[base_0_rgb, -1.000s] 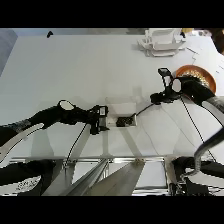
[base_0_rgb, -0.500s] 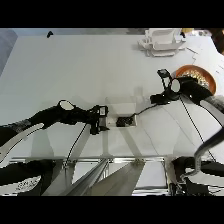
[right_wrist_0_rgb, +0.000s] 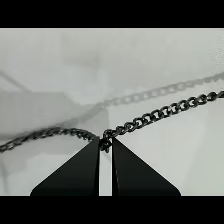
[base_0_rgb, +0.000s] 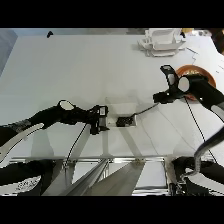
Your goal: Fold the box and place the chain.
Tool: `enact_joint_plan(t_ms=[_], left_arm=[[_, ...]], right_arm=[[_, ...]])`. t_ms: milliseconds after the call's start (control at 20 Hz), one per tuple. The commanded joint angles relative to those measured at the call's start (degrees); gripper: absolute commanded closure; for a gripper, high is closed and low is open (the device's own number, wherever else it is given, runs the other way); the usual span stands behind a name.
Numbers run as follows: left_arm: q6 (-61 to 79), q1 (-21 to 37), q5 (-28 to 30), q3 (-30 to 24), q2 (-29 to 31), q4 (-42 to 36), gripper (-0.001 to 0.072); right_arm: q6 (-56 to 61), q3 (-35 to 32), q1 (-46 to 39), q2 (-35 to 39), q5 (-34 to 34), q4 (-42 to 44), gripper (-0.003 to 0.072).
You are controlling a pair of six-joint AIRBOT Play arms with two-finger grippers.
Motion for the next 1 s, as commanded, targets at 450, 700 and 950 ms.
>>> enact_joint_plan(t_ms=[450,700,950], left_arm=[[0.0,0.0,0.0,0.0,0.0,0.0,0.0438],[0.0,0.0,0.0,0.0,0.0,0.0,0.0438],[0.0,0.0,0.0,0.0,0.0,0.0,0.0438]], right_arm=[[-10.8,-9.7,3.4,31.1,0.7,21.5,0.067],[-14.3,-9.7,11.7,32.5,-2.8,28.2,0.067],[-15.0,-9.8,19.8,32.5,-8.1,29.6,0.0669]])
